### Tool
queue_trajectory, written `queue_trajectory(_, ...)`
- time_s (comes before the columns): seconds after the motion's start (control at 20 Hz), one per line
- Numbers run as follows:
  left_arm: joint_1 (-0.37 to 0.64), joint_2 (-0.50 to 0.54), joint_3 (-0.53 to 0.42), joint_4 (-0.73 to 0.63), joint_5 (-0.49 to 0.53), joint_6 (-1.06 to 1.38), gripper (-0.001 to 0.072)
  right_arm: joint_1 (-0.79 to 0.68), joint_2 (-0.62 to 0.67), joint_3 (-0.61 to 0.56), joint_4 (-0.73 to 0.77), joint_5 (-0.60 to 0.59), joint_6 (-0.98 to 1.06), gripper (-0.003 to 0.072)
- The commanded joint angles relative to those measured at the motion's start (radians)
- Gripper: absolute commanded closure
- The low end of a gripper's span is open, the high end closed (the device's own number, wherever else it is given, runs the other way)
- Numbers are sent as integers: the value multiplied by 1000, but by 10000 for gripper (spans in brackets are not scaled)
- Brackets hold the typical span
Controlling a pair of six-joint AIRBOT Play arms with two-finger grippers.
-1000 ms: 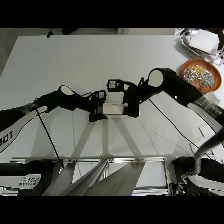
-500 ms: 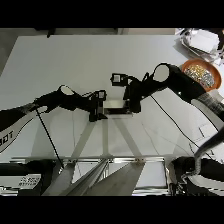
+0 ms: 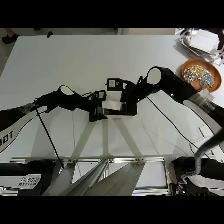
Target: Fold the box and place the chain.
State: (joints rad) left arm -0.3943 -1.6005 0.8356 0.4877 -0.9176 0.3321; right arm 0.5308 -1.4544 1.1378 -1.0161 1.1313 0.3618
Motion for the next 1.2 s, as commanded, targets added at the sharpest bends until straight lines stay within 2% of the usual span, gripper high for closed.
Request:
queue_trajectory(0.0,0,0,0,-1,1,0,528,12,-22,0,-12,-3,8,466)
queue_trajectory(0.25,0,0,0,-1,1,0,528,17,-34,-7,-37,-18,31,468)
queue_trajectory(0.35,0,0,0,-1,1,0,528,16,-34,-10,-72,-22,35,520)
queue_trajectory(0.55,0,0,0,-1,1,0,528,11,-33,-10,-119,-25,60,520)
queue_trajectory(0.8,0,0,0,-1,1,0,528,11,3,-10,-104,-24,59,497)
queue_trajectory(0.9,0,0,0,-1,1,0,528,11,2,-10,-105,-22,59,458)
queue_trajectory(1.0,0,0,0,-1,1,0,528,11,2,-10,-105,-46,59,469)
queue_trajectory(1.05,0,0,0,-1,1,0,528,11,3,-10,-105,-56,59,511)
queue_trajectory(1.15,0,0,0,-1,1,0,528,11,3,-10,-105,-67,59,530)
